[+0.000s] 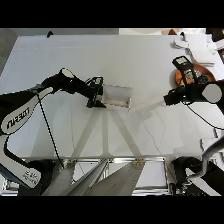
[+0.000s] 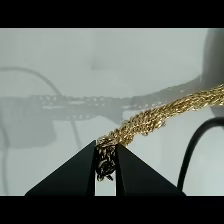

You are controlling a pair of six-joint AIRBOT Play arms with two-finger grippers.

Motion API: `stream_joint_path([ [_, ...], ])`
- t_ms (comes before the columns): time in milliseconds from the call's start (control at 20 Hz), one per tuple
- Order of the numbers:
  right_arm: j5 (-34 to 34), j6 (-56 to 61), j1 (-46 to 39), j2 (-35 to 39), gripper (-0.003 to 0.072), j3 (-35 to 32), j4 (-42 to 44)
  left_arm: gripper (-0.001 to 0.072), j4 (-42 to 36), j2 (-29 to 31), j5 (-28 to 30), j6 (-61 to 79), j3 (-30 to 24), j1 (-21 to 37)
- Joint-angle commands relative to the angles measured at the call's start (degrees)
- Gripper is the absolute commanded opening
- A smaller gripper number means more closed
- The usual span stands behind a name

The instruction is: Fold the box and place the chain.

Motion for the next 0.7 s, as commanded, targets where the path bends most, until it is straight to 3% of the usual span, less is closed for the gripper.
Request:
stream_joint_path([
  [0,-1.88,3.19,5.92,0.09,0.0007,-0.04,0.07,0.0472,0.00,0.02,0.00,0.00,-0.02,0.02],
  [350,-4.96,6.69,13.55,-0.09,0.0007,-0.04,0.48,0.0472,0.00,0.02,0.00,0.00,-0.02,0.02],
  [650,-12.92,12.02,18.80,-3.08,0.0007,-0.04,0.46,0.0472,0.00,0.02,0.02,0.00,-0.02,0.02],
])
